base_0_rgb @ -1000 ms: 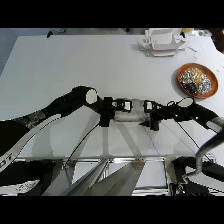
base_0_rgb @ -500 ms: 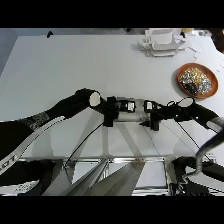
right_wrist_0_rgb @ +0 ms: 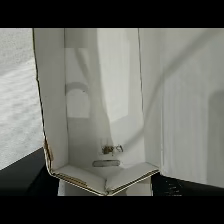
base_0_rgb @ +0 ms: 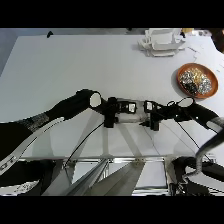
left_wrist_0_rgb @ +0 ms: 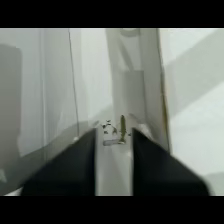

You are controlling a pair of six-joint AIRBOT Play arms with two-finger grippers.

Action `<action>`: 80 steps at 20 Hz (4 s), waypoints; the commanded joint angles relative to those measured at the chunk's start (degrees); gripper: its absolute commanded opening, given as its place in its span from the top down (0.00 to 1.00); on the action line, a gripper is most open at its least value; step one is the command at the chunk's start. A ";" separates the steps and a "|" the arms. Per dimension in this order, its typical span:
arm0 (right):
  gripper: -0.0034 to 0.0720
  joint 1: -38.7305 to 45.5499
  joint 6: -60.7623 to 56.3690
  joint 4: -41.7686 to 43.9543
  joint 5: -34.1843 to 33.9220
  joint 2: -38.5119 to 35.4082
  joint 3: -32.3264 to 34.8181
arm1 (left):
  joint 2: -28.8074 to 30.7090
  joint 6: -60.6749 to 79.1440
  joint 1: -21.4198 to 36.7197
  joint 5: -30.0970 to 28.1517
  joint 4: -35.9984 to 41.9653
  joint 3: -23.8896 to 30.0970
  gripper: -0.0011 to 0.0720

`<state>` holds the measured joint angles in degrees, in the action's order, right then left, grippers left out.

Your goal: Fold the box and place the chain.

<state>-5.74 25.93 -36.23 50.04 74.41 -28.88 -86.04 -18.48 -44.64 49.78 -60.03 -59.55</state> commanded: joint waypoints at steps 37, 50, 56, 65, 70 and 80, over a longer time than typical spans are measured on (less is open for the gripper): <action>0.45 -0.02 -0.17 0.07 0.02 0.00 -0.04 | 1.77 -59.01 13.75 2.03 16.28 9.73 0.98; 0.45 -0.02 -0.17 0.07 0.02 0.00 -0.04 | 5.81 -58.47 9.35 -0.57 16.92 9.40 0.45; 0.45 -0.02 -0.17 0.07 0.02 0.00 -0.04 | 5.81 -58.69 8.83 -1.27 16.94 9.40 0.45; 0.45 -0.02 -0.17 0.07 0.02 0.00 -0.04 | 0.68 -81.59 2.67 -1.49 0.55 -0.02 0.45; 0.45 -0.02 -0.17 0.07 0.02 0.00 -0.04 | -1.16 -94.42 -0.55 3.69 -8.13 -3.13 0.45; 0.45 -0.02 -0.17 0.07 0.04 0.00 -0.04 | -9.79 -110.51 -4.42 20.22 -19.52 -17.97 0.45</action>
<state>-5.74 25.76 -36.16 50.06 74.41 -28.86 -92.71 -122.56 -48.23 62.98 -75.96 -72.36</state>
